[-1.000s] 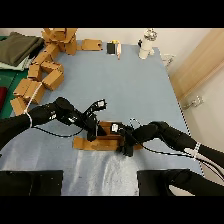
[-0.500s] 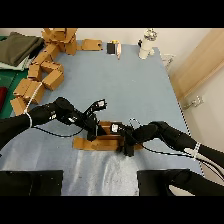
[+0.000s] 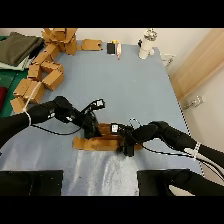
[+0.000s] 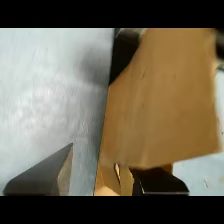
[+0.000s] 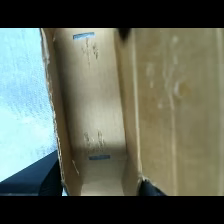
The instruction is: Fold the box.
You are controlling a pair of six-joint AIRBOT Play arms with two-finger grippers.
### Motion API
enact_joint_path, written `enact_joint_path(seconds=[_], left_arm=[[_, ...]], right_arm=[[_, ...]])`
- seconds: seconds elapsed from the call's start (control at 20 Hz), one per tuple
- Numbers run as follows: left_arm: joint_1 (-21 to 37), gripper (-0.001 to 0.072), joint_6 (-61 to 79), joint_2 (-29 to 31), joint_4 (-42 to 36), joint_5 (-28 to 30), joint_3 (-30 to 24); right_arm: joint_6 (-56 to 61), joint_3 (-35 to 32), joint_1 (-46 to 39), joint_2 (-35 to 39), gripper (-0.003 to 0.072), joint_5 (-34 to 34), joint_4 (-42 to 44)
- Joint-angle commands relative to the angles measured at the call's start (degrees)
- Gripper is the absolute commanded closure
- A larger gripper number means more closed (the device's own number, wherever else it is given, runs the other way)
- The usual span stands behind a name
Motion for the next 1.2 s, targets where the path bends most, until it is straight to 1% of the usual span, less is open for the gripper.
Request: enact_joint_path(seconds=[0.0, 0.1, 0.2, 0.25, 0.3, 0.35, 0.4, 0.45, 0.55, 0.6, 0.65, 0.7, 0.75, 0.8, 0.9, 0.95, 1.0, 1.05, 1.15], left_arm=[[3.4, 0.0304, -13.4, 2.8, 11.1, -5.9, 1.9], [5.8, 0.0304, -19.2, 6.3, 18.2, -10.6, 2.5], [7.2, 0.0308, -23.6, 10.1, 22.7, -15.8, 2.4], [7.2, 0.0385, -27.1, 11.2, 23.4, -18.1, 2.4], [6.9, 0.0576, -31.0, 12.0, 23.3, -21.7, 2.4], [6.0, 0.0697, -33.4, 12.2, 23.2, -25.2, 2.4], [4.8, 0.0697, -37.2, 12.2, 22.7, -27.7, 2.0], [3.5, 0.0697, -41.2, 12.2, 21.2, -29.0, 1.1], [0.0, 0.0698, -42.5, 12.2, 13.5, -29.5, -2.2], [-1.8, 0.0698, -41.6, 12.2, 7.5, -28.1, -3.8], [-3.6, 0.0698, -39.9, 12.2, 0.6, -25.4, -5.2], [-5.0, 0.0698, -38.6, 12.2, -5.0, -21.6, -6.0], [-5.8, 0.0698, -38.4, 12.1, -8.6, -17.5, -6.3], [-6.2, 0.0698, -38.4, 12.1, -10.9, -12.6, -6.3], [-6.2, 0.0698, -39.0, 12.1, -13.1, -2.4, -6.3], [-6.2, 0.0698, -39.1, 12.1, -15.1, 1.7, -6.4], [-6.2, 0.0698, -38.9, 12.1, -18.6, 4.5, -6.6], [-6.2, 0.0698, -38.8, 12.0, -20.7, 5.7, -6.7], [-6.2, 0.0698, -40.1, 11.9, -20.9, 7.7, -7.0]], right_arm=[[0.0, 0.0, 0.0, 0.0, 0.0304, -0.1, 0.1], [0.0, 0.0, 0.0, 0.0, 0.0304, -0.1, 0.1], [0.0, 0.0, 0.0, 0.0, 0.0304, -0.1, 0.2], [0.0, 0.0, 0.0, 0.0, 0.0305, -0.1, 0.1], [0.0, 0.0, 0.0, 0.0, 0.0305, -0.1, 0.2], [0.0, 0.0, 0.0, 0.0, 0.0304, -0.1, 0.2], [0.0, 0.0, 0.0, 0.0, 0.0304, 0.0, 0.2], [0.0, 0.0, 0.0, 0.0, 0.0304, 0.0, 0.2], [0.0, 0.0, 0.0, 0.0, 0.0304, 0.0, 0.2], [0.0, 0.0, 0.0, 0.0, 0.0305, 0.0, 0.2], [0.0, 0.0, 0.0, 0.0, 0.0304, -0.1, 0.2], [0.0, 0.0, 0.0, 0.0, 0.0305, -0.1, 0.2], [0.0, 0.0, 0.0, 0.0, 0.0305, -0.1, 0.4], [0.0, 0.0, 0.0, 0.0, 0.0304, -0.1, 0.7], [0.0, 0.0, 0.0, 0.0, 0.0304, -0.1, 0.8], [0.0, 0.0, 0.0, 0.0, 0.0304, -0.1, 0.8], [0.0, 0.0, 0.0, 0.0, 0.0304, -0.1, 0.9], [0.0, 0.0, 0.0, 0.0, 0.0304, -0.1, 0.9], [0.0, 0.0, 0.0, 0.0, 0.0304, -0.1, 0.9]])
